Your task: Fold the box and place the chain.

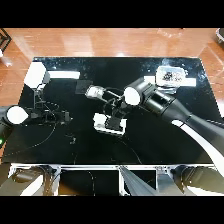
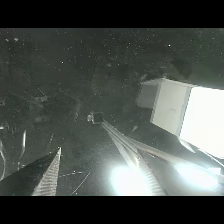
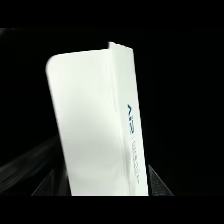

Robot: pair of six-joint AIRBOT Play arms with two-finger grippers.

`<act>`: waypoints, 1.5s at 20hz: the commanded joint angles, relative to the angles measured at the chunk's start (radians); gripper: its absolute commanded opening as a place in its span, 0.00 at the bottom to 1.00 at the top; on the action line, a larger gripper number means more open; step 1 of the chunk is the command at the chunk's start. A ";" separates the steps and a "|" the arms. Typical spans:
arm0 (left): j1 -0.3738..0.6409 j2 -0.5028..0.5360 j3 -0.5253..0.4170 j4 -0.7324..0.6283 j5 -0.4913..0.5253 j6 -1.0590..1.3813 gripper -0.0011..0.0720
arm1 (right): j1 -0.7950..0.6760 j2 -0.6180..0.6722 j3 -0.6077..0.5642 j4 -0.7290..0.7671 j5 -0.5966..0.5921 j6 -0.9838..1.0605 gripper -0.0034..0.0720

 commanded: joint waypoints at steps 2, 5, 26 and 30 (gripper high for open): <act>0.001 -0.002 0.000 0.000 -0.001 0.000 0.80 | -0.064 -0.012 0.051 0.074 0.095 0.011 0.97; 0.001 -0.002 0.000 0.000 0.000 0.006 0.80 | -0.075 -0.059 0.051 0.071 0.097 0.010 0.97; 0.001 -0.002 0.000 0.013 0.002 0.007 0.80 | -0.042 -0.107 0.051 0.062 0.177 0.041 0.97; 0.009 -0.002 0.000 0.036 -0.002 0.007 0.80 | 0.025 -0.107 0.051 -0.070 0.117 0.092 0.97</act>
